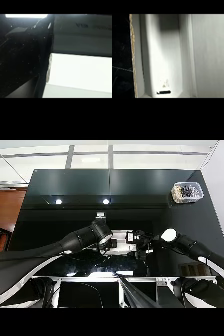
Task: Fold the box and place the chain.
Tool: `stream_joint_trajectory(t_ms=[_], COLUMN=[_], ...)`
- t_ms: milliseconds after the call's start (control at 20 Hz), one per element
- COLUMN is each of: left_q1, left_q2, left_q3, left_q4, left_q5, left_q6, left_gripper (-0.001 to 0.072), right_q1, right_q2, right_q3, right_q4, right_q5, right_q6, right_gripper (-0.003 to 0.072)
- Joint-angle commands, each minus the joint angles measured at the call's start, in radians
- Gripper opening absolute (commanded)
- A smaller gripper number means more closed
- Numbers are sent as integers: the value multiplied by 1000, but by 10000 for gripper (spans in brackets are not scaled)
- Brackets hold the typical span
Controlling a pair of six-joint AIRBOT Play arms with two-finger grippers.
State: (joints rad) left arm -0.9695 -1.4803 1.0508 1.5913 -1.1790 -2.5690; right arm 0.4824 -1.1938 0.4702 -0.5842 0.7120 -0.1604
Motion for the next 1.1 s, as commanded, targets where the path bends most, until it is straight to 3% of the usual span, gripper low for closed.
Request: stream_joint_trajectory(t_ms=[0,450,500,550,650,1050], left_q1=[-1,-1,-1,-1,-1,-1], left_q2=[-4,-9,-9,-9,-9,-8], left_q3=[0,0,0,0,0,0], left_q4=[2,1,1,1,1,-4], left_q5=[3,16,16,16,16,16], left_q6=[0,1,1,1,1,0], left_gripper=[290,282,247,136,45,31], right_q1=[0,0,0,0,0,0], right_q2=[1,1,1,1,1,1], right_q3=[0,0,0,0,0,0], right_q4=[0,0,0,0,0,0], right_q5=[0,0,0,0,0,0], right_q6=[0,0,0,0,0,0], right_gripper=[194,194,193,194,193,194])
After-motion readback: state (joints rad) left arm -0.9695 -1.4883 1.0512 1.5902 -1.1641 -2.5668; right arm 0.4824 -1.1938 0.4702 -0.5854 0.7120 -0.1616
